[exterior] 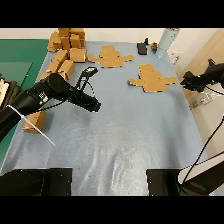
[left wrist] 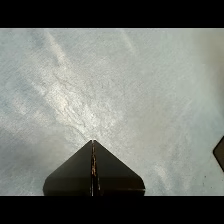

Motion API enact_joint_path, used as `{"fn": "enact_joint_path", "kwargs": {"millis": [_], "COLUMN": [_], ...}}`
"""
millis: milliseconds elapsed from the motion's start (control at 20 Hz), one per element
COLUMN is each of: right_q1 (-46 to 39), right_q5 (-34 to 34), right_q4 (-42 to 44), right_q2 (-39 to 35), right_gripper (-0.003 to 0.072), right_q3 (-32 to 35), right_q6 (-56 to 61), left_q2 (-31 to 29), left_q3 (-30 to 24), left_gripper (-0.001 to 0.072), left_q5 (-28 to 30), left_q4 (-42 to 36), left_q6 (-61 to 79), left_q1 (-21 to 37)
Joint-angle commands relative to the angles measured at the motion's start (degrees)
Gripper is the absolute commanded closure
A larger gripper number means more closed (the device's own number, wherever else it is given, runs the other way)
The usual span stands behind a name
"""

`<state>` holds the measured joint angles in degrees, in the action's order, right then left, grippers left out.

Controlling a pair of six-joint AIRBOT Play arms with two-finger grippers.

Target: Fold the box.

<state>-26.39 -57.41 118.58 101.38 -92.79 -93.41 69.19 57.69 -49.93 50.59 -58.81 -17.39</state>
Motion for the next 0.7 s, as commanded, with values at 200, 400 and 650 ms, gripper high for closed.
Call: {"fn": "enact_joint_path", "kwargs": {"millis": [200, 400, 650], "right_q1": [-4.90, -2.78, -1.92], "right_q5": [4.59, 6.67, 9.92], "right_q4": [15.61, 15.67, 15.80], "right_q2": [16.50, 20.48, 22.34], "right_gripper": [0.0382, 0.0382, 0.0383], "right_q3": [-11.47, -15.52, -18.69], "right_q6": [-11.21, -11.26, -11.23], "left_q2": [0.04, 0.04, 0.04], "left_q3": [-0.02, -0.02, -0.02], "left_gripper": [0.0700, 0.0700, 0.0699], "left_q5": [-0.02, 0.00, 0.00], "left_q4": [0.00, 0.00, 0.00], "left_q6": [0.00, 0.00, 0.00], "left_q1": [-0.04, -0.04, -0.04]}}
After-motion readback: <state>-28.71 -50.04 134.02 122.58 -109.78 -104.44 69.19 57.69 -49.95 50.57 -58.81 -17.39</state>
